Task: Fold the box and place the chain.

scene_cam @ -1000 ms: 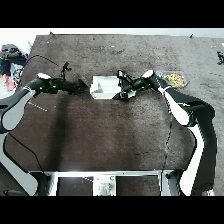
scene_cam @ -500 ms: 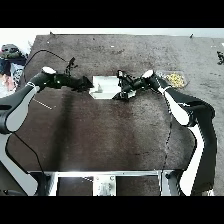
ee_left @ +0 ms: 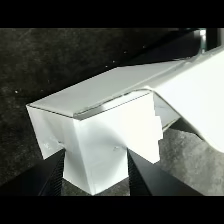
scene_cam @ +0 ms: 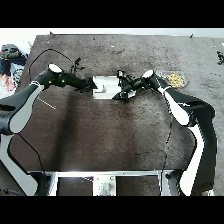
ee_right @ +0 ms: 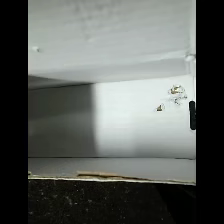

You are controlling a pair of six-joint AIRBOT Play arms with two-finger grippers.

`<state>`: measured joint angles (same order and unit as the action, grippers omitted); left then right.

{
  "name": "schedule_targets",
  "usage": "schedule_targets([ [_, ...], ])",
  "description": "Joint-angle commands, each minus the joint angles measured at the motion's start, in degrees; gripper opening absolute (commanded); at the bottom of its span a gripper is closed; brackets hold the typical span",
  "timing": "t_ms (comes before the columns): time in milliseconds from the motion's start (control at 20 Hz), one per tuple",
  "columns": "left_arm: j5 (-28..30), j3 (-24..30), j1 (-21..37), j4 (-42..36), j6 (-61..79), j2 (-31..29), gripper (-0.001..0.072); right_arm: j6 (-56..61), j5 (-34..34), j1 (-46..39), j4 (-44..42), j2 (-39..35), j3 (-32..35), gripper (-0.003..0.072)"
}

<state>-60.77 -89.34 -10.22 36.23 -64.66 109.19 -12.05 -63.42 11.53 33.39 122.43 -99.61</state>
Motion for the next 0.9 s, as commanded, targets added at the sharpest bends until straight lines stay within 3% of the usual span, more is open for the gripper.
schedule_targets([
  [0, 1.42, -0.66, -1.46, 4.31, -4.87, 0.00, 0.0416, 0.02, 0.00, 0.04, -0.02, 0.02, 0.00, 0.0464],
  [250, 2.84, -4.85, -5.20, 18.21, -16.48, 0.00, 0.0417, 0.02, 0.00, 0.04, 0.00, 0.02, 0.00, 0.0464],
  [700, 5.33, -7.39, -11.93, 37.79, -34.95, 0.07, 0.0413, 0.02, 0.00, 0.04, -0.02, 0.02, 0.00, 0.0464],
  [850, -0.31, -13.33, -14.25, 46.71, -42.80, 2.73, 0.0365, 0.02, -0.02, 0.04, -0.02, 0.02, 0.00, 0.0464],
])
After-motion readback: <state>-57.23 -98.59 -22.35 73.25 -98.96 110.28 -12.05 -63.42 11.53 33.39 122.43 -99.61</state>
